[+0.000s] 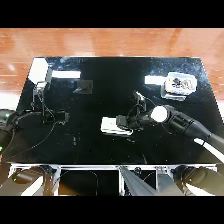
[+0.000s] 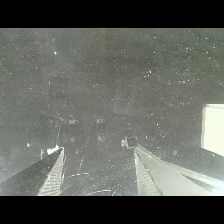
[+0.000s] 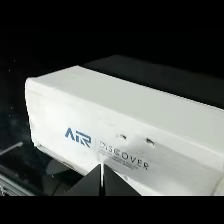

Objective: Fold the box and place the chain.

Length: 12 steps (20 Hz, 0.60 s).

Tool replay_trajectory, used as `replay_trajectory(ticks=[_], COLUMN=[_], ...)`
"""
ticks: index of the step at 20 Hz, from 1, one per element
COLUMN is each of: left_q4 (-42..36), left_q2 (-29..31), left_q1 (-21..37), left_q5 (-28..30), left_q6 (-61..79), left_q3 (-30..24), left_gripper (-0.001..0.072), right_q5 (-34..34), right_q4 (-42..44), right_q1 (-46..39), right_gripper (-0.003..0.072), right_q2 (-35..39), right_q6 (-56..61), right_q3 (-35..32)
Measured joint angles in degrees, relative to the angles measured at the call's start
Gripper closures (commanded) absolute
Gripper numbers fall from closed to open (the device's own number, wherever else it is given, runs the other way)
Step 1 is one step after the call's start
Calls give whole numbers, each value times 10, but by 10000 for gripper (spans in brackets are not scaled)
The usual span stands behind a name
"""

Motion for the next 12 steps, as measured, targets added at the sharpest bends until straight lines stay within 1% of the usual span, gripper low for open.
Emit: replay_trajectory(ticks=[6,12], left_q4=[-1,-1], left_q2=[-5,-5], left_q1=[-2,-3], left_q5=[-1,-1], left_q6=[0,0], left_q3=[0,0], left_gripper=[164,164], right_q5=[-10,7], right_q4=[-2,-15], right_q1=[-3,-4], right_gripper=[654,655], right_q2=[-15,-12], right_q6=[-2,-17], right_q3=[-4,11])
